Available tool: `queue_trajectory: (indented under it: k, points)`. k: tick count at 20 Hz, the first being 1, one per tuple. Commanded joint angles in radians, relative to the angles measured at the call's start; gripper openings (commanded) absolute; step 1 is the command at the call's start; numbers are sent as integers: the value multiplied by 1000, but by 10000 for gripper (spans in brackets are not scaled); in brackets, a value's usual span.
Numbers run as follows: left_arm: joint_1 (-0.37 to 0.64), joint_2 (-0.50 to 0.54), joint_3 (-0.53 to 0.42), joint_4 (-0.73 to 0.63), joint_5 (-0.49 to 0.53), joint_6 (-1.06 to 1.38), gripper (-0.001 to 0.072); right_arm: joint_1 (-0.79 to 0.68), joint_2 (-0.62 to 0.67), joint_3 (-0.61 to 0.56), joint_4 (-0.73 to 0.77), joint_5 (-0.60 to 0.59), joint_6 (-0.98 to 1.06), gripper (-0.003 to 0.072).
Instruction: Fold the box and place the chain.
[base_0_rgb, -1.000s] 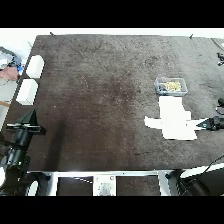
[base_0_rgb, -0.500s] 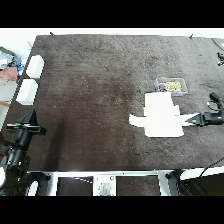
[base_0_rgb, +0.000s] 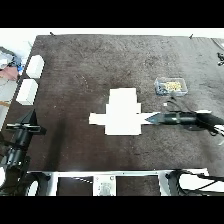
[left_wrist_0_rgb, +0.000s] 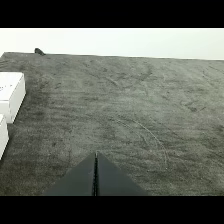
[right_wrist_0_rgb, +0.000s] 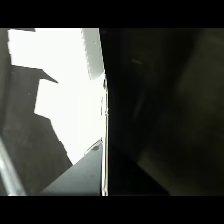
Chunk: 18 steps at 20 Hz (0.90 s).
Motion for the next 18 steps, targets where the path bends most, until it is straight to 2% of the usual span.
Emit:
queue_trajectory:
  k: [1, 3, 6, 7, 8, 9, 10, 12, 16, 18]
  points:
    - [1, 238, 1, 2, -20, -3, 13, 279, 18, 3, 152, -288, 21, 7]
    - [1, 238, 1, 2, -29, -3, 14, 357, 19, 18, 182, -393, 58, 7]
    - [1, 238, 1, 3, -32, 2, 17, 410, 23, 8, 249, -423, 61, 6]
    - [1, 238, 2, 11, -53, 28, 209, 430, 30, -5, 282, -433, 61, 7]
    - [1, 238, 8, 14, -72, 51, 534, 451, 44, -25, 315, -446, 68, 7]
    - [1, 238, 15, 14, -85, 50, 551, 474, 70, -52, 339, -470, 76, 7]
    - [1, 238, 23, 15, -106, 51, 480, 493, 103, -77, 353, -496, 76, 6]
    - [1, 238, 28, 14, -151, 47, 475, 504, 169, -98, 326, -559, 72, 6]
    - [1, 236, 28, 14, -161, -104, 475, 488, 192, -96, 93, -578, 185, 6]
    - [1, 236, 27, 15, -164, -151, 475, 489, 192, -94, 77, -578, 172, 6]
